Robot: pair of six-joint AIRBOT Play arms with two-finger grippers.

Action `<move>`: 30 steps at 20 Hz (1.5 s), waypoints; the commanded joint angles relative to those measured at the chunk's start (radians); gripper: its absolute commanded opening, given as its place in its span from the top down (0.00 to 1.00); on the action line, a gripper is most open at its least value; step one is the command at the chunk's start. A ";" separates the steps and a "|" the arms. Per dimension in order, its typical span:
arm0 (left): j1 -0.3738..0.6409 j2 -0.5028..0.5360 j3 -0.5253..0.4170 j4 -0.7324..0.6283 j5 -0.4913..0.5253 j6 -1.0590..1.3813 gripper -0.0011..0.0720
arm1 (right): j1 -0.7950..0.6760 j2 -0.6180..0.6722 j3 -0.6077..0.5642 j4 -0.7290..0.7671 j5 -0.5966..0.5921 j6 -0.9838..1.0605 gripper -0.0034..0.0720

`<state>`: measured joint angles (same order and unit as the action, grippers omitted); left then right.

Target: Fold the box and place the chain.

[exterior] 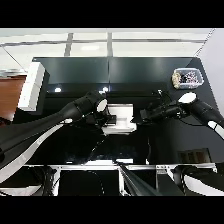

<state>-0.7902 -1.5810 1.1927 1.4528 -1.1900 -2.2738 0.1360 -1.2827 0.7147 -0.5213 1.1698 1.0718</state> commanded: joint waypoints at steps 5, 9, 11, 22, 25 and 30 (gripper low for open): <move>0.001 0.000 0.001 0.000 0.000 0.000 0.95 | 0.157 -0.001 0.105 -0.241 -0.105 0.253 0.32; 0.001 0.000 0.001 0.000 0.002 0.000 0.95 | 0.249 -0.001 0.148 -0.335 -0.155 0.362 0.32; 0.001 0.000 0.001 0.000 0.002 0.000 0.95 | 0.271 -0.001 0.153 -0.349 -0.177 0.380 0.32; 0.001 0.000 0.001 0.000 0.002 0.000 0.95 | 0.348 -0.006 0.159 -0.531 -0.191 0.629 0.32; 0.001 0.000 0.001 0.000 0.002 0.000 0.95 | 0.366 -0.026 0.165 -0.557 -0.195 0.668 0.33; 0.001 0.000 0.001 0.000 0.002 0.000 0.95 | 0.398 -0.073 0.230 -0.615 -0.170 0.778 0.47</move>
